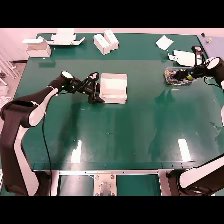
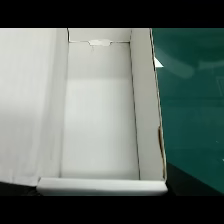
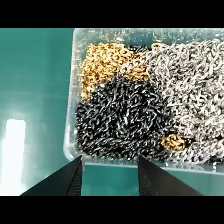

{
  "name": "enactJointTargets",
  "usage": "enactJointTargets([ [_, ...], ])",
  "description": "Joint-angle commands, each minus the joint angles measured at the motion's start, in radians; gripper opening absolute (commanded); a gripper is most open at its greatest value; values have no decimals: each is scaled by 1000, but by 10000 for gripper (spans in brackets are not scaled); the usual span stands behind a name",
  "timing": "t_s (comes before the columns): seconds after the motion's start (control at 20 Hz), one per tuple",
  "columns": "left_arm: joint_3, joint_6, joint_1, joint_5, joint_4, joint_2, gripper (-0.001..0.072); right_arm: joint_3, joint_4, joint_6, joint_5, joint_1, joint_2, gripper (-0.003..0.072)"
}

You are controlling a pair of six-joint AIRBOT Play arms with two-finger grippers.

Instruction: Fold the box and place the chain.

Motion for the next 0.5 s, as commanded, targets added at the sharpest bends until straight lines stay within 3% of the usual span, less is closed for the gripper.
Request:
enactJointTargets([
  [0.0,0,0,1,0,0,1,541,60,5,-17,-17,-1,-55,401],
  [0.45,0,0,1,0,0,1,541,89,5,-18,-21,17,-116,384],
])
